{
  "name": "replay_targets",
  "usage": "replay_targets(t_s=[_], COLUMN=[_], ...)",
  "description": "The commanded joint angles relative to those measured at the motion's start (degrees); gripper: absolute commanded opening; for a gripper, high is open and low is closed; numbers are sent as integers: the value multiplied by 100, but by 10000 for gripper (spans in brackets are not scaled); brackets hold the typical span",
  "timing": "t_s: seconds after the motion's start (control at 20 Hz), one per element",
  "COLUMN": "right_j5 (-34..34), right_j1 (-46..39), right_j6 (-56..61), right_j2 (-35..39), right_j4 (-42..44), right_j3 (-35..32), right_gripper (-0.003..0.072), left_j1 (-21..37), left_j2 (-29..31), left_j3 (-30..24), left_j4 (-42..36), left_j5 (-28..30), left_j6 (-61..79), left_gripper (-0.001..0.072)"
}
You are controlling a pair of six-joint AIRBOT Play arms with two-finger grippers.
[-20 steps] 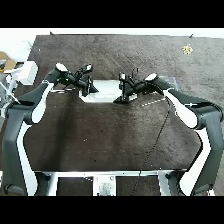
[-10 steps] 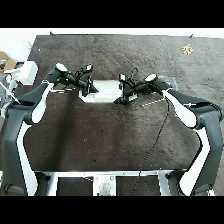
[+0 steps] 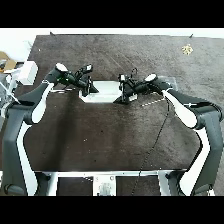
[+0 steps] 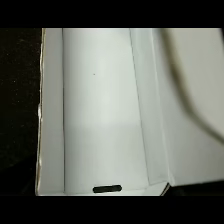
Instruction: Fold the box and place the chain.
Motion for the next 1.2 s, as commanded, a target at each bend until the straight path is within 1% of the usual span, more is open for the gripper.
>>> replay_targets(t_s=[0.0,1.15], right_j5=[-28,-24], right_j1=[2,2], right_j6=[0,-101], right_j2=[-2,-2], right_j4=[-85,-83], right_j3=[2,2], right_gripper=[590,592], left_j1=[2,2], left_j2=[0,0], left_j3=[-2,-2], left_j4=[2,2], left_j5=[4,0], left_j6=[-2,-2], left_gripper=[11,11])
